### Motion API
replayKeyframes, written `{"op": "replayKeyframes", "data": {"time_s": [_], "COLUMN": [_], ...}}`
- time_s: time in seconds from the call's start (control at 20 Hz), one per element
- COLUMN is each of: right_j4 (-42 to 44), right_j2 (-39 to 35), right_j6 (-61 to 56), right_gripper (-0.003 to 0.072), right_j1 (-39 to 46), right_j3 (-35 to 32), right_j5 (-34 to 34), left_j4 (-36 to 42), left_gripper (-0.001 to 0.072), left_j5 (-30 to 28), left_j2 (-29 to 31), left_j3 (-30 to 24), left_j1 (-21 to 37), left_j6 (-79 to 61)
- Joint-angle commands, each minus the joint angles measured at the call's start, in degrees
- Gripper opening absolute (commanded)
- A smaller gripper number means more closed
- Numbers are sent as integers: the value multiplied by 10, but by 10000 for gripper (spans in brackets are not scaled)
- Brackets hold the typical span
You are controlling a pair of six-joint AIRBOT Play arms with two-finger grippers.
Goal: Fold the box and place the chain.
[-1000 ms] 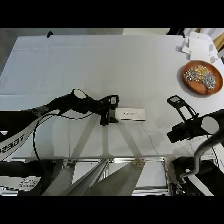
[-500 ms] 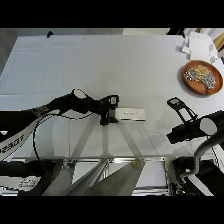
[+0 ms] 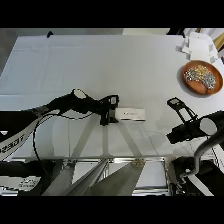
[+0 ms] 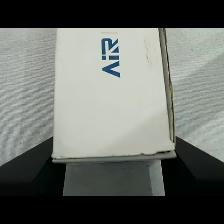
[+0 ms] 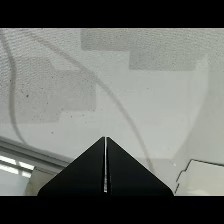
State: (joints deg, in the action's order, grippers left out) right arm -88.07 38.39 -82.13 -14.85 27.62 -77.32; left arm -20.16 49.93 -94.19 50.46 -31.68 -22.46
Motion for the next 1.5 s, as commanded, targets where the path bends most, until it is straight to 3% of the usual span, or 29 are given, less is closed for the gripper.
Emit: {"op": "replayKeyframes", "data": {"time_s": [0.0,0.8,1.1,1.15,1.2,1.45], "right_j4": [0,0,0,0,0,0], "right_j2": [0,0,0,0,0,0], "right_j6": [0,0,0,0,0,0], "right_gripper": [16,16,16,16,16,16], "right_j1": [0,0,0,0,0,0], "right_j3": [0,0,0,0,0,0], "right_j5": [0,0,0,0,0,0], "left_j4": [0,1,4,4,1,-9], "left_gripper": [286,285,271,231,-7,5], "left_j5": [0,0,33,33,36,34], "left_j2": [0,0,1,1,5,80], "left_j3": [0,0,0,0,0,0], "left_j1": [0,0,0,0,1,38], "left_j6": [0,0,0,0,2,110]}}
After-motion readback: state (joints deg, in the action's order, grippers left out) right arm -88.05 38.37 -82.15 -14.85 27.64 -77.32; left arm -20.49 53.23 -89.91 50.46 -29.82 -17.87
